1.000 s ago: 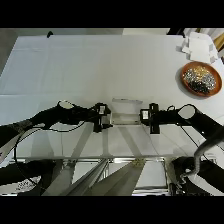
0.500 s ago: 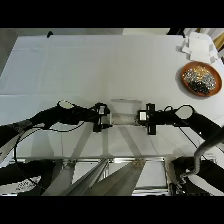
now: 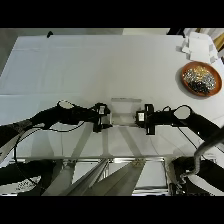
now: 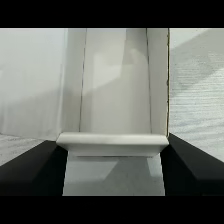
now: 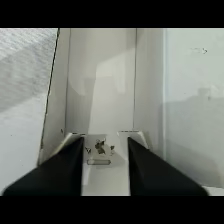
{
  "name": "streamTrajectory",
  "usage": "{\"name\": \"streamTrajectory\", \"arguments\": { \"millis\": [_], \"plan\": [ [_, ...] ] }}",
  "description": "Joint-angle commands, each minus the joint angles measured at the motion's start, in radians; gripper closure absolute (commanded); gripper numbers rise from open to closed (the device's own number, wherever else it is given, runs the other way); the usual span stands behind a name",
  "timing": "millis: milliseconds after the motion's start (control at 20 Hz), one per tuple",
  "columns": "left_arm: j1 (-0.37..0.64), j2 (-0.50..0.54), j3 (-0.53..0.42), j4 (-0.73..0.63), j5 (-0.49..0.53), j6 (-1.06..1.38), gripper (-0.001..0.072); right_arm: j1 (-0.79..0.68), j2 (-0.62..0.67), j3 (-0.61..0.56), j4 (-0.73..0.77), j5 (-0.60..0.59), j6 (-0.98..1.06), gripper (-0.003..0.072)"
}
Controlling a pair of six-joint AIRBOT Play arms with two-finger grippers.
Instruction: Fold the box and place the chain.
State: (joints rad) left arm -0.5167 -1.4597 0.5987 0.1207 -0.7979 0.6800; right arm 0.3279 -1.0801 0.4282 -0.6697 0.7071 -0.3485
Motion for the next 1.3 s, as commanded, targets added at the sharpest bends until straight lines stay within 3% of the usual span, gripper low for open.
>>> {"name": "streamTrajectory", "arguments": {
  "millis": [0,50,250,500,700,850,1100,1250],
  "plan": [
    [0.0,0.0,0.0,0.0,0.001,0.0,0.0639,0.0,0.002,0.0,-0.006,0.001,0.027,0.0577],
    [0.0,0.0,0.0,0.0,0.001,0.0,0.0639,-0.01,0.012,0.0,-0.01,0.011,0.059,0.0666],
    [0.0,0.0,0.0,0.0,0.001,0.0,0.0639,-0.089,0.093,-0.001,-0.041,0.039,0.316,0.0672],
    [0.0,0.0,0.0,0.0,0.001,0.0,0.0639,-0.216,0.208,0.0,-0.064,0.225,0.827,0.0671],
    [0.0,0.0,0.0,0.0,0.001,0.0,0.0639,-0.274,0.258,0.0,-0.068,0.204,1.181,0.0672],
    [0.0,0.0,0.0,0.0,0.001,0.0,0.0639,-0.346,0.258,0.0,-0.151,0.162,1.444,0.0672],
    [0.0,0.0,0.0,0.0,0.001,0.0,0.0639,-0.44,0.218,-0.001,-0.47,0.103,1.663,0.0672],
    [0.0,0.0,0.0,0.0,0.001,0.0,0.0639,-0.439,0.15,-0.003,-0.418,0.122,1.647,0.0671]
  ]
}}
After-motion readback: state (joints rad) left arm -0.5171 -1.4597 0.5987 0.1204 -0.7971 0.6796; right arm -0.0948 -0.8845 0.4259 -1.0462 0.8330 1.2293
